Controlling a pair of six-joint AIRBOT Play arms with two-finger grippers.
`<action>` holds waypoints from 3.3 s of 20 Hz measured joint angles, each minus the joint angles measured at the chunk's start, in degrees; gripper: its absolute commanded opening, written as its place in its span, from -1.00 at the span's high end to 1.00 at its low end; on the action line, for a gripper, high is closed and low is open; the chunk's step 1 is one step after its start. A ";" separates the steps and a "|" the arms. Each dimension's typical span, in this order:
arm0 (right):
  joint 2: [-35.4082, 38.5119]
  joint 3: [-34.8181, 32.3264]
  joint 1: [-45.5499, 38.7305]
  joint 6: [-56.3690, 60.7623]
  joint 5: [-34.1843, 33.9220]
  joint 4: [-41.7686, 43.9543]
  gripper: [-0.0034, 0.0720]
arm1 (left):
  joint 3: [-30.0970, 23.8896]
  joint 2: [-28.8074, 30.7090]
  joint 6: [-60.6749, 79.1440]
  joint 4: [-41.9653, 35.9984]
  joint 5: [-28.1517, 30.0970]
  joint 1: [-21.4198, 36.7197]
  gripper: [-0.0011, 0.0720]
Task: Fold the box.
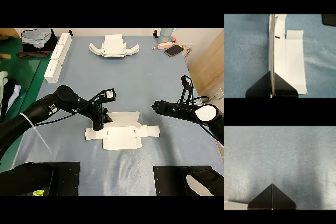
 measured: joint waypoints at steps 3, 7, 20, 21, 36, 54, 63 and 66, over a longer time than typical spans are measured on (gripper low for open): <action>0.00 0.00 0.00 0.00 0.02 0.00 0.91 | 0.35 -0.33 -0.04 -1.27 -2.69 1.46 0.93; 0.00 0.00 0.00 0.00 0.02 0.00 0.91 | -0.24 -0.61 -0.07 -2.73 -4.31 0.70 0.93; 0.00 0.00 0.00 0.00 0.07 0.00 0.91 | -0.35 -4.70 -1.99 -5.60 -7.54 1.01 0.93; 0.00 0.00 0.00 0.00 0.07 0.00 0.91 | -0.35 -4.81 -2.40 -5.95 -7.96 0.74 0.93; 0.00 0.00 0.00 -1.99 1.31 -0.04 0.91 | -8.26 4.79 -4.98 -1.75 8.96 -10.75 0.94; 0.07 0.00 0.00 -2.51 2.99 -0.04 0.91 | -12.31 7.19 -6.23 1.25 9.38 -14.93 0.92; 2.95 1.05 0.00 3.67 14.16 -1.64 0.91 | -12.31 7.08 -6.45 1.46 8.94 -14.82 0.92; 8.04 2.58 0.00 15.98 24.28 -7.76 0.91 | -12.31 7.08 -6.45 1.49 8.94 -14.82 0.92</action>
